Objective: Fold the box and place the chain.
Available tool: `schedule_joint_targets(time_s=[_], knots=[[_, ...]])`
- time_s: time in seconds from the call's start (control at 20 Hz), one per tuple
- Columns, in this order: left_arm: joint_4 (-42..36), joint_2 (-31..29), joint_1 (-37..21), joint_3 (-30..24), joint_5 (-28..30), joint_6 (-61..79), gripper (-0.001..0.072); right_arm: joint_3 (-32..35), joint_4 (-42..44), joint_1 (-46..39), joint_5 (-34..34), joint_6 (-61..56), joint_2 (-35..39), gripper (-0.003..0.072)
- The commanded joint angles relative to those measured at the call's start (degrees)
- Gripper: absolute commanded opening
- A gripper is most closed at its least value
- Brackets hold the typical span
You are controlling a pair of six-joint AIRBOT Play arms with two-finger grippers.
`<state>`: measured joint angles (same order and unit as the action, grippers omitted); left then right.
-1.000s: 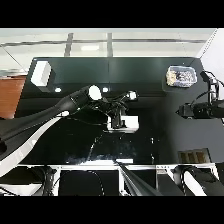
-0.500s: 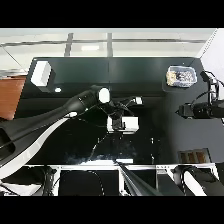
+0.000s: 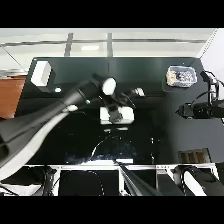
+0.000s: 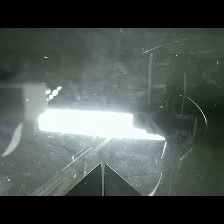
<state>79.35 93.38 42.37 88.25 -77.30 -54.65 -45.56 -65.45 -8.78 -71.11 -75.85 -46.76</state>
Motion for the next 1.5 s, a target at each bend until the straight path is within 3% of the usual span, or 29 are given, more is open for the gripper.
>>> schedule_joint_targets(time_s=[0.0,0.1,0.2,0.4,0.55,0.75,0.9,1.25,1.3,1.35,1.4,1.45], knots=[[5.8,-5.3,-10.4,2.6,-12.7,-12.9,0.0218,0.0,0.0,0.0,0.0,0.0,0.0,0.0016],[8.0,-8.3,-20.9,2.1,-17.1,-20.1,0.0218,0.0,0.0,0.0,0.0,0.0,0.0,0.0016],[9.4,-11.7,-32.3,-1.0,-16.8,-24.8,0.0218,0.0,0.0,0.0,0.0,0.0,0.0,0.0016],[7.7,-14.7,-52.9,-12.1,-3.9,-29.7,0.0218,0.0,0.4,0.0,1.0,-0.2,0.0,0.0016],[3.0,-11.8,-62.4,-14.6,1.0,-27.6,0.0218,0.0,0.5,0.0,1.9,-0.3,0.0,0.0016],[2.2,-7.7,-67.0,-14.4,9.2,-23.4,0.0218,0.0,0.5,0.0,2.2,-0.5,0.0,0.0016],[-0.8,-5.6,-65.8,-14.4,13.7,-15.0,0.0218,0.0,0.5,0.0,3.3,-0.5,0.0,0.0016],[-2.1,0.1,-63.1,-11.1,20.0,-14.7,0.0219,0.0,0.5,0.0,3.7,-1.3,0.0,0.0016],[-2.1,0.8,-63.1,-10.1,19.7,-15.1,0.0287,0.0,0.5,0.0,3.7,-1.3,0.0,0.0016],[-2.1,1.2,-63.1,-9.0,19.2,-16.5,0.0611,0.0,0.5,0.0,3.6,-1.3,0.0,0.0016],[-1.9,1.1,-63.1,-7.4,18.1,-18.2,0.0707,0.0,0.5,0.0,3.6,-1.4,0.0,0.0016],[-1.9,1.1,-63.1,-4.2,15.2,-19.3,0.0707,0.0,0.7,0.0,3.6,-1.3,0.0,0.0016]])
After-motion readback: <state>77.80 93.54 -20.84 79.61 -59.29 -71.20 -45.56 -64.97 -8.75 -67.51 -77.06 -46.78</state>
